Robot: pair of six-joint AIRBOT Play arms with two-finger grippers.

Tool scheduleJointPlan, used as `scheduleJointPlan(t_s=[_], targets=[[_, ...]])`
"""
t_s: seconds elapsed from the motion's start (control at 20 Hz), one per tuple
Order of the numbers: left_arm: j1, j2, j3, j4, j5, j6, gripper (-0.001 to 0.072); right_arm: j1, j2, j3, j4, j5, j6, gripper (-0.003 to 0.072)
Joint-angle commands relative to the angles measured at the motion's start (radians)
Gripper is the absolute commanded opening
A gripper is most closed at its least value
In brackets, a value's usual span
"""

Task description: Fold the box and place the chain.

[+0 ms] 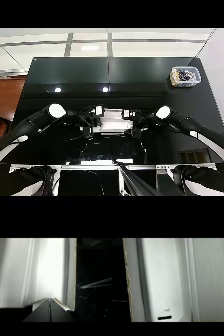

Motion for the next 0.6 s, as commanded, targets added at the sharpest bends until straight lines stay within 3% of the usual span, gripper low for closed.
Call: scheduleJointPlan(t_s=[0.0, 0.1, 0.2, 0.35, 0.4, 0.55], targets=[[0.051, 0.094, 0.046, 0.268, -0.071, -0.409, 0.0029, 0.001, -0.001, 0.0, 0.0, 0.0, 0.0, 0.0232], [0.128, 0.177, 0.055, 0.421, -0.081, -0.634, 0.0029, 0.001, -0.001, 0.0, 0.0, 0.0, 0.0, 0.0232], [0.226, 0.225, 0.055, 0.481, -0.102, -0.926, 0.0029, 0.001, -0.001, 0.0, 0.0, 0.0, 0.0, 0.0232], [0.367, 0.195, 0.05, 0.472, -0.289, -1.245, 0.003, 0.001, -0.001, 0.0, 0.0, 0.0, 0.0, 0.0232], [0.419, 0.172, 0.032, 0.415, -0.339, -1.295, 0.003, 0.001, -0.001, 0.0, 0.0, 0.0, 0.0, 0.0232], [0.544, 0.092, -0.069, 0.023, -0.372, -1.156, 0.003, 0.001, -0.001, 0.0, 0.0, 0.0, 0.0, 0.0232]])
